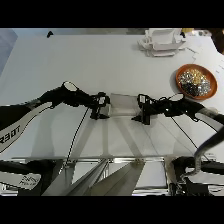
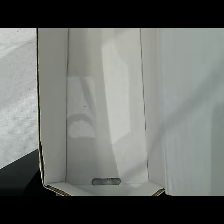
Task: Fold the box and place the chain.
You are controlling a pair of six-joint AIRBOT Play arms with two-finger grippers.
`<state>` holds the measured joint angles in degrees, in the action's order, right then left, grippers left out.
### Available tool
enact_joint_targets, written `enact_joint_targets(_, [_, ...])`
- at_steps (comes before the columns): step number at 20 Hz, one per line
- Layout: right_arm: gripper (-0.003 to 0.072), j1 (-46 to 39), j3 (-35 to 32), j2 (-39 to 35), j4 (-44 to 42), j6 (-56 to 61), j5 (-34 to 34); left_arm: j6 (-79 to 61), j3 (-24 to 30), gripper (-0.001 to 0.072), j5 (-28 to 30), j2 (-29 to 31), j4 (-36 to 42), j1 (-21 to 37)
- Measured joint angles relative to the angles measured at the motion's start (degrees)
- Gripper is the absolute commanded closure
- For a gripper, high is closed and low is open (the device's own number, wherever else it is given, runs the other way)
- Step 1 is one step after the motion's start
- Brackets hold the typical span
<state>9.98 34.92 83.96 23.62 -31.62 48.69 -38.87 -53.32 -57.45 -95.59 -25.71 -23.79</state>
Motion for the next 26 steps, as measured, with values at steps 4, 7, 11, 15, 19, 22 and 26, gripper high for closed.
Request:
enact_joint_targets(4, [0.0274,0.0,0.0,0.0,-0.1,0.1,0.0,0.8,0.0,0.0013,0.4,-0.5,1.2,-0.3])
enact_joint_targets(7, [0.0274,0.0,0.0,0.0,-0.1,0.1,0.0,1.5,0.0,0.0111,0.1,-0.6,2.2,-0.5])
enact_joint_targets(11, [0.0274,0.0,0.0,0.0,-0.1,0.1,0.0,2.0,0.0,0.0472,0.0,-0.6,2.6,-0.5])
enact_joint_targets(15, [0.0274,0.0,0.0,0.0,0.0,0.1,0.0,2.0,0.0,0.0508,0.0,-0.6,2.6,-0.7])
enact_joint_targets(19, [0.0274,0.0,0.0,0.0,-0.1,0.1,0.0,2.0,0.0,0.0507,-0.1,-0.6,2.6,-0.7])
enact_joint_targets(22, [0.0274,0.0,0.0,0.0,0.0,0.1,0.0,2.0,0.0,0.0507,-0.1,-0.6,2.6,-0.7])
enact_joint_targets(26, [0.0274,0.0,0.0,0.0,0.0,0.1,0.0,2.0,0.0,0.0507,-0.2,-0.6,2.6,-0.7])
